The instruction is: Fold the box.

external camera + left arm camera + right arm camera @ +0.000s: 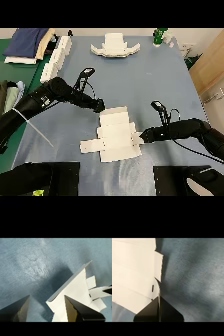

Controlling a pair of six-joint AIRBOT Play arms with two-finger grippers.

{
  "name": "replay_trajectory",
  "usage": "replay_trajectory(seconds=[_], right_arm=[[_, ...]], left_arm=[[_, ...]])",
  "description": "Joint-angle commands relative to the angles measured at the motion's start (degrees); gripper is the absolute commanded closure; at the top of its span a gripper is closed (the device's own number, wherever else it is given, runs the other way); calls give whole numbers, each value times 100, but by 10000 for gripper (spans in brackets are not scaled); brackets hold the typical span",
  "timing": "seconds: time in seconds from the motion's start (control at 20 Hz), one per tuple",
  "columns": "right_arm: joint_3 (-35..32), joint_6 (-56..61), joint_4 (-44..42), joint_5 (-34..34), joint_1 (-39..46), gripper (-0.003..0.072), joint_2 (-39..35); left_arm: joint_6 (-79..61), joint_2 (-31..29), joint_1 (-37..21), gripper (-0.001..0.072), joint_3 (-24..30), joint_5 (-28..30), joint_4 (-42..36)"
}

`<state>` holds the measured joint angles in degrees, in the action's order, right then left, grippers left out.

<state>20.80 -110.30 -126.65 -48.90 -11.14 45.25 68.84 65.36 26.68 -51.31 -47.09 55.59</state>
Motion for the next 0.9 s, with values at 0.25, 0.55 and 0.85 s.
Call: replay_trajectory(seconds=[0.25, 0.55, 0.85], right_arm=[[-201, -35, 4, 310, -39, 684, -175], [-201, -37, 20, 317, -39, 684, -177], [-201, -96, 28, 291, -39, 685, -177]], left_arm=[[-772, 389, -214, 56, -4, -981, -291], [-2391, 1449, -275, 56, -66, -1228, -1967], [-3248, 1751, -772, 65, -221, -2262, -2330]])
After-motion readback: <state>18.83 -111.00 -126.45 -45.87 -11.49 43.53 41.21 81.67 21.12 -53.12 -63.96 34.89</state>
